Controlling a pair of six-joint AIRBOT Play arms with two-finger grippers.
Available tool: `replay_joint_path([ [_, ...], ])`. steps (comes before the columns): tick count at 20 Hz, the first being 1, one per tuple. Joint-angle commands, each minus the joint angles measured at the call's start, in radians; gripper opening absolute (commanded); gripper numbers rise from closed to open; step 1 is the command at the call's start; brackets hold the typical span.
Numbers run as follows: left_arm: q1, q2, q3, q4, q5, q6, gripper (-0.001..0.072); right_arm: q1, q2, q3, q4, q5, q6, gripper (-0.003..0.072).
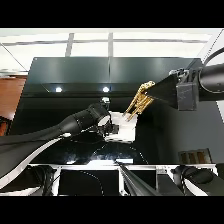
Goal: Fold the box and place the chain.
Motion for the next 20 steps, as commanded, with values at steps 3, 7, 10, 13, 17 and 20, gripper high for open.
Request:
replay_joint_path([
  [3,0.000,0.000,0.000,0.000,0.000,0.000,0.0028,0.006,0.000,0.000,-0.019,0.031,0.007,0.0044],
  [7,0.000,0.000,0.000,0.000,0.000,0.000,0.0028,0.006,0.002,0.000,-0.090,0.075,0.014,0.0044],
  [10,0.000,0.000,0.000,0.000,0.000,0.000,0.0028,0.006,0.014,0.000,-0.204,0.145,0.025,0.0043],
  [13,0.000,0.000,0.000,0.000,0.000,0.000,0.0028,0.006,0.029,0.000,-0.243,0.186,0.051,0.0043],
  [17,0.000,0.000,0.000,0.000,0.000,0.000,0.0027,0.007,0.031,0.000,-0.152,0.189,0.044,0.0043],
  [20,0.000,0.000,0.000,0.000,0.000,0.000,0.0028,0.008,0.031,0.000,-0.066,0.157,0.035,0.0043],
])
